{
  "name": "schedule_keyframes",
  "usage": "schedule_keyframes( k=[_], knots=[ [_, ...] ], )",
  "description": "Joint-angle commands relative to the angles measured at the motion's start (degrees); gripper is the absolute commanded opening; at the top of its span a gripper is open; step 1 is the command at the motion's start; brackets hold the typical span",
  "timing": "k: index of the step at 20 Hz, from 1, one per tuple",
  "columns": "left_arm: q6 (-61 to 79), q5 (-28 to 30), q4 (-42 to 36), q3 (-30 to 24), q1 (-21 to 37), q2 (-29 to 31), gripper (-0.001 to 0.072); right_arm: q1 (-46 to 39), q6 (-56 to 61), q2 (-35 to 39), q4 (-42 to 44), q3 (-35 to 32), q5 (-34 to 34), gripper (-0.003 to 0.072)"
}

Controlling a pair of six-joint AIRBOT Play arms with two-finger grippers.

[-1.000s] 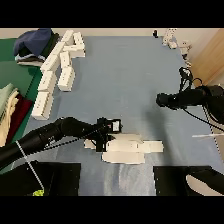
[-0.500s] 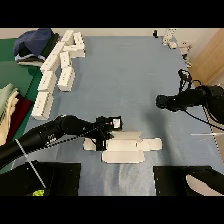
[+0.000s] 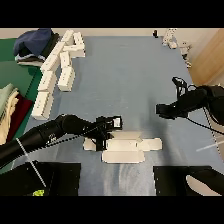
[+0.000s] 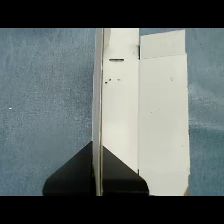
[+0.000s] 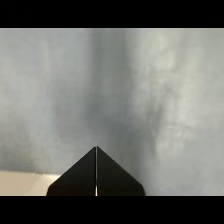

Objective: Fold the box.

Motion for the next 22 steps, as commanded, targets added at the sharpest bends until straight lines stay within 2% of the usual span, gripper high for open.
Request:
schedule_keyframes(
  k=[1, 4, 8, 9, 11, 12, 13, 14, 17, 19, 22],
  knots=[
    [0.0, -0.17, 0.09, -0.02, -0.02, -0.07, 0.0013, 4.79, 1.16, 4.33, 0.22, -0.09, -8.96, 0.0],
    [0.0, -0.13, 0.09, -0.02, -0.02, -0.07, 0.0013, 12.87, 7.85, 11.13, 0.11, -3.45, -13.29, 0.0],
    [0.0, -0.15, 0.09, -0.02, -0.02, -0.07, 0.0013, 28.02, 15.87, 21.77, 2.67, -13.07, -13.0, -0.0001],
    [0.0, -0.15, 0.09, -0.02, -0.02, -0.07, 0.0013, 33.35, 15.34, 24.26, 2.99, -15.15, -11.28, -0.0001],
    [0.0, -0.15, 0.09, -0.02, -0.02, -0.07, 0.0013, 43.69, 5.75, 27.71, 3.15, -18.01, -6.49, 0.0002],
    [0.0, -0.15, 0.09, -0.02, -0.02, -0.07, 0.0013, 48.87, -0.35, 27.98, 2.82, -18.75, -4.94, 0.0116],
    [0.0, -0.15, 0.09, -0.02, -0.02, -0.07, 0.0013, 53.2, -4.7, 27.39, 1.09, -19.32, -3.28, 0.0482],
    [0.0, -0.13, 0.09, -0.02, -0.02, -0.07, 0.0013, 56.39, -7.1, 25.94, -1.81, -19.67, -1.62, 0.0669],
    [0.0, -0.17, 0.07, -0.02, -0.02, -0.07, 0.0013, 61.61, -8.46, 18.6, -13.27, -19.93, 5.2, 0.0688],
    [0.0, -0.15, 0.07, -0.02, -0.02, -0.07, 0.0012, 62.05, -8.41, 14.08, -16.68, -19.89, 10.71, 0.0688],
    [0.0, -0.15, 0.07, -0.02, -0.02, -0.07, 0.0012, 62.05, -8.24, 9.25, -20.74, -19.87, 14.67, 0.0687]
  ],
)
